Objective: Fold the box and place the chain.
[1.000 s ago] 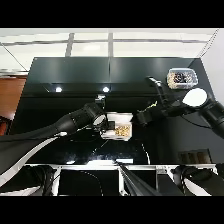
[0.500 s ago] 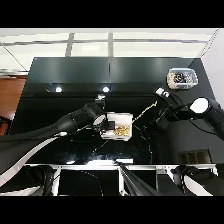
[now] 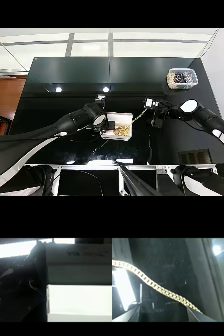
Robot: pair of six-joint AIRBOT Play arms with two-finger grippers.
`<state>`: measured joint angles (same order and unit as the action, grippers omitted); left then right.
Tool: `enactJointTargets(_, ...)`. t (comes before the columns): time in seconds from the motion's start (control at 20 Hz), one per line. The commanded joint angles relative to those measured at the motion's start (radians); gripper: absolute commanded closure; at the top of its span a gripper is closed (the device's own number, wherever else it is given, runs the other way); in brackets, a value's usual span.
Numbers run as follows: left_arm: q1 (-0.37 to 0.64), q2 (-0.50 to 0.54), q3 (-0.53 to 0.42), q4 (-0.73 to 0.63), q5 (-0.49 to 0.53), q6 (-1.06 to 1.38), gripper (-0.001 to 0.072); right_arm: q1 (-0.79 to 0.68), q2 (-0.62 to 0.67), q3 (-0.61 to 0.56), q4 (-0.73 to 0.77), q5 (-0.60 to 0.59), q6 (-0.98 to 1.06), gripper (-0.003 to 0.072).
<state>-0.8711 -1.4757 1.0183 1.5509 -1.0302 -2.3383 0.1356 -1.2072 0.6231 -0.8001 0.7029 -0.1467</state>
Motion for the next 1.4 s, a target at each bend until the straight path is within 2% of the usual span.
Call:
enactJointTargets(0.0, 0.000, -0.001, 0.000, 0.001, 0.001, 0.000, 0.0678, 0.009, -0.051, 0.026, 0.018, -0.064, -0.097, -0.0021)
enactJointTargets(0.3, 0.000, -0.001, 0.000, 0.002, 0.001, 0.000, 0.0678, 0.010, -0.131, 0.110, 0.052, 0.010, -0.097, -0.0021)
enactJointTargets(1.0, 0.000, -0.001, 0.000, 0.002, 0.002, 0.000, 0.0679, 0.010, -0.163, 0.110, 0.063, 0.035, -0.093, -0.0018)
enactJointTargets(1.05, 0.000, -0.001, 0.000, 0.002, 0.002, 0.000, 0.0678, 0.010, -0.163, 0.110, 0.063, 0.035, -0.092, 0.0030)
enactJointTargets(1.25, 0.000, -0.001, 0.000, 0.002, 0.002, 0.000, 0.0679, 0.010, -0.163, 0.110, 0.063, 0.041, -0.085, 0.0031)
enactJointTargets(1.3, 0.000, -0.001, 0.000, 0.001, 0.002, 0.000, 0.0678, 0.010, -0.163, 0.110, 0.063, 0.050, -0.082, 0.0199)
enactJointTargets(1.35, 0.000, -0.001, 0.000, 0.001, 0.002, 0.000, 0.0678, 0.010, -0.163, 0.110, 0.063, 0.058, -0.068, 0.0313)
